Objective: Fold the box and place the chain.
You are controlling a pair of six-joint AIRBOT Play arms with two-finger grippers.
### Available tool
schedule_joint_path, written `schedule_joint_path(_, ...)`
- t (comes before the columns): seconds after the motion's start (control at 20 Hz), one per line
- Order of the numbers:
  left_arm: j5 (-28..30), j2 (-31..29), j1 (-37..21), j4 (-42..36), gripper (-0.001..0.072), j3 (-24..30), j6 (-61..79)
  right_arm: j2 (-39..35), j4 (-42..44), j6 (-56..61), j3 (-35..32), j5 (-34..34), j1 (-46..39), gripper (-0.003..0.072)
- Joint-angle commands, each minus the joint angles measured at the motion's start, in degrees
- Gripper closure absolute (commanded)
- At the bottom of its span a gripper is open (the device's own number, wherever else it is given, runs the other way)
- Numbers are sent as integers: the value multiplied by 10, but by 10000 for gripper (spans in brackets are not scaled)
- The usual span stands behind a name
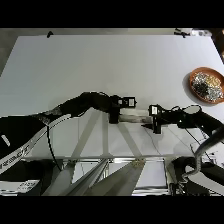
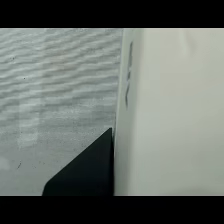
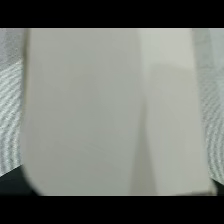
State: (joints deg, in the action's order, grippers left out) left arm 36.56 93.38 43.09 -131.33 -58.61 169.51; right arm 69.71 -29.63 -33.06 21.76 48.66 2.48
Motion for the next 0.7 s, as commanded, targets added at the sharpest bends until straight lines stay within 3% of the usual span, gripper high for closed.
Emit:
schedule_joint_path(0.0, 1, 0, 0, 0, 698, 0, 0, 11, -2, 0, 2, -3, 0, 286)
schedule_joint_path(0.65, 1, 0, 0, 0, 698, 0, 0, 26, -5, -5, 16, -48, 0, 286)
